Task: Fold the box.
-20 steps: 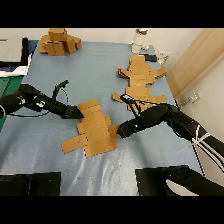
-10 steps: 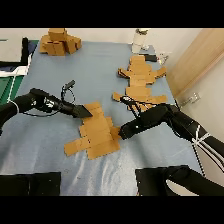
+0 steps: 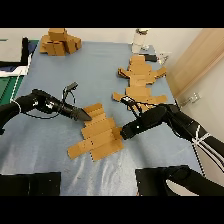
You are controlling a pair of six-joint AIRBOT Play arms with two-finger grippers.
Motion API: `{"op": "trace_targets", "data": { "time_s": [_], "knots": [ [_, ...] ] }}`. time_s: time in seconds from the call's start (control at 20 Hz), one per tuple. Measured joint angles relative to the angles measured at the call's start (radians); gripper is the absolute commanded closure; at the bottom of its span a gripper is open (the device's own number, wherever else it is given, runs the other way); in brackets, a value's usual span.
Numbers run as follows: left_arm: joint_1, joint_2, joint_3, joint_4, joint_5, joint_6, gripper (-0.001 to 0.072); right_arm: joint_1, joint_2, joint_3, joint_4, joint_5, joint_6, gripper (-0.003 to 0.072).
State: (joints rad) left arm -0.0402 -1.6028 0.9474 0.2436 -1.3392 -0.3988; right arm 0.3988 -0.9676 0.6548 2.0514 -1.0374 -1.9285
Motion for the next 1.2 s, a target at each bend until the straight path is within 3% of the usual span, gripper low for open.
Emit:
{"op": "trace_targets", "data": {
  "time_s": [0.2,0.25,0.3,0.5,0.55,0.6,0.65,0.7,0.85,1.0,1.2],
  "knots": [
    [-0.024,-0.011,0.0,0.002,-0.007,0.014,0.0426,0.0,0.0,0.0,-0.004,0.0,0.002,0.0683],
    [-0.031,-0.015,0.0,0.005,-0.006,0.015,0.0617,0.0,0.0,0.0,-0.004,0.0,0.002,0.0683],
    [-0.036,-0.019,0.0,0.003,-0.005,0.019,0.0656,0.0,0.0,0.0,-0.005,0.0,0.002,0.0683],
    [-0.043,-0.029,0.0,-0.008,0.005,0.036,0.0657,0.0,0.0,0.0,-0.008,0.001,0.002,0.0682],
    [-0.043,-0.029,0.0,-0.01,0.006,0.038,0.0696,0.0,0.0,0.0,-0.007,0.001,0.002,0.0658],
    [-0.044,-0.03,0.0,-0.011,0.007,0.041,0.0696,0.0,0.0,0.0,-0.007,0.0,0.003,0.0513],
    [-0.045,-0.031,0.0,-0.013,0.008,0.044,0.0697,0.0,0.0,0.0,-0.006,0.003,0.003,0.0283],
    [-0.045,-0.031,0.0,-0.014,0.011,0.046,0.0698,0.0,0.0,0.0,-0.005,0.003,0.004,0.0174],
    [-0.045,-0.031,0.014,-0.014,0.005,0.05,0.0699,-0.001,0.0,0.003,-0.03,0.009,0.028,0.0172],
    [-0.059,-0.012,0.037,-0.008,-0.008,0.068,0.0699,-0.027,0.0,0.024,-0.165,0.003,0.123,0.0174],
    [-0.138,0.026,0.048,0.059,0.062,0.114,0.0699,-0.101,0.001,0.079,-0.315,-0.048,0.241,0.0186]
  ]
}}
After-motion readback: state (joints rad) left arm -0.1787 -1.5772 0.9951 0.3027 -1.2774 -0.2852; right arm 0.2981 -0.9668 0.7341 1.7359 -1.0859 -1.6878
